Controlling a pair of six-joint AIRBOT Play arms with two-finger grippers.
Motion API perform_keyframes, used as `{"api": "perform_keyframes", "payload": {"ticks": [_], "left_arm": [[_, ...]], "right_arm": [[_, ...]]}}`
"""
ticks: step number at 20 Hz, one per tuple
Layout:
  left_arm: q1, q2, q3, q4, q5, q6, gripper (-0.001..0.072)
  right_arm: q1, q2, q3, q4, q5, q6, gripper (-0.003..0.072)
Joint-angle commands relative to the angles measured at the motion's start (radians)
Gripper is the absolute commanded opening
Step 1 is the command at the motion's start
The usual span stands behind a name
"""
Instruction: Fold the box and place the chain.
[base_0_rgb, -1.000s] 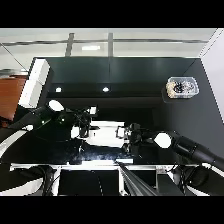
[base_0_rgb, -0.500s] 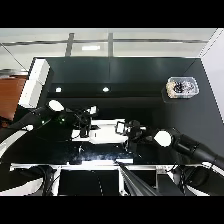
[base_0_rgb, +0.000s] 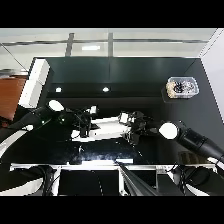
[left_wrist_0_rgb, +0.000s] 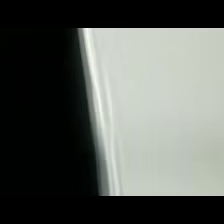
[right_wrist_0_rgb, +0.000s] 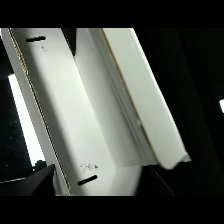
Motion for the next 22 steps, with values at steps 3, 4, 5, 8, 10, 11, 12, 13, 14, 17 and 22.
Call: {"api": "perform_keyframes", "payload": {"ticks": [3, 4, 5, 8, 10, 11, 12, 13, 14, 17, 22], "left_arm": [[0.0, 0.0, 0.0, 0.002, -0.001, 0.0, 0.0033], [0.0, 0.0, 0.0, 0.002, -0.001, 0.0, 0.0033], [0.0, 0.0, 0.0, 0.002, -0.001, 0.0, 0.0033], [0.0, 0.0, 0.0, 0.002, -0.001, 0.0, 0.0033], [0.0, 0.0, 0.0, 0.002, 0.0, 0.0, 0.0033], [0.0, 0.0, 0.0, 0.002, 0.0, 0.0, 0.0033], [0.0, 0.0, 0.0, 0.002, 0.0, -0.001, 0.0033], [0.0, 0.0, 0.0, 0.002, 0.0, -0.001, 0.0033], [0.0, 0.0, 0.0, 0.002, 0.0, -0.001, 0.0033], [0.0, 0.0, 0.0, 0.002, 0.0, -0.001, 0.0033], [0.0, 0.0, 0.0, 0.002, 0.0, -0.001, 0.0033]], "right_arm": [[-0.023, 0.0, 0.007, -0.005, 0.024, 0.011, 0.072], [-0.023, -0.002, 0.007, 0.01, 0.024, 0.01, 0.072], [-0.024, -0.008, 0.007, 0.039, 0.022, -0.004, 0.072], [-0.024, -0.054, 0.007, 0.19, 0.047, -0.164, 0.072], [-0.032, -0.087, 0.007, 0.263, 0.112, -0.274, 0.072], [-0.037, -0.1, 0.007, 0.277, 0.143, -0.337, 0.072], [-0.042, -0.111, 0.007, 0.285, 0.154, -0.379, 0.072], [-0.043, -0.125, 0.007, 0.288, 0.152, -0.411, 0.072], [-0.043, -0.141, 0.007, 0.301, 0.15, -0.441, 0.072], [-0.043, -0.2, 0.007, 0.377, 0.145, -0.563, 0.072], [-0.049, -0.24, 0.007, 0.406, 0.141, -0.648, 0.072]]}}
